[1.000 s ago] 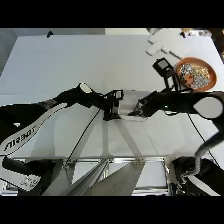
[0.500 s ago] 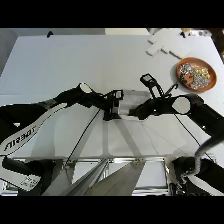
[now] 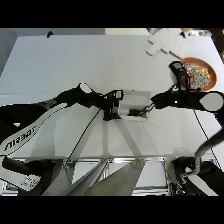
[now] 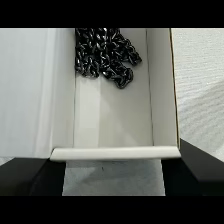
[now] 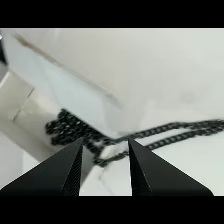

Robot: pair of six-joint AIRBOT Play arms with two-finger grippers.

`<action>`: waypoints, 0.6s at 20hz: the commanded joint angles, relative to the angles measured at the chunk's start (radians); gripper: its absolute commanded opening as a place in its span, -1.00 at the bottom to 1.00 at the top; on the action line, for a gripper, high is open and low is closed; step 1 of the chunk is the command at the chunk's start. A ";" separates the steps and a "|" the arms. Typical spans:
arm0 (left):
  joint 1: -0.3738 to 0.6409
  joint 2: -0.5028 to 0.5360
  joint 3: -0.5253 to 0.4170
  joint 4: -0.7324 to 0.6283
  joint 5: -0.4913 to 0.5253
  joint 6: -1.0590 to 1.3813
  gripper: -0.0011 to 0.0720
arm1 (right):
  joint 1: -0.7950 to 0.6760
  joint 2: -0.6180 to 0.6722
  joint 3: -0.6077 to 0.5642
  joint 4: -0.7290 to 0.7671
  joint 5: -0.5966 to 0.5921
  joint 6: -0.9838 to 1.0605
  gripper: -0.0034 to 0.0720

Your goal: Fold the box and place the chain.

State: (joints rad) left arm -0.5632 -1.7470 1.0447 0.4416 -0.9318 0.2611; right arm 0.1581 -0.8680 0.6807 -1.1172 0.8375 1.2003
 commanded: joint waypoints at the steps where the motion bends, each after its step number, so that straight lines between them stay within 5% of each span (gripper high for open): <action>1: 0.001 0.001 0.000 0.000 0.000 0.000 -0.61 | -0.103 -0.026 0.000 0.023 -0.040 0.018 -0.09; 7: 0.001 0.001 0.000 0.000 0.000 0.000 -0.61 | -0.111 -0.272 0.046 0.007 -0.108 0.034 -0.09; 12: 0.001 0.001 0.000 0.000 0.000 0.000 -0.61 | -0.111 -0.435 0.214 -0.164 0.026 0.125 -0.09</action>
State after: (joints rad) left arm -0.5632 -1.7470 1.0447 0.4412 -0.9318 0.2611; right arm 0.0498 -1.2163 0.8177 -1.1824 0.7921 1.2732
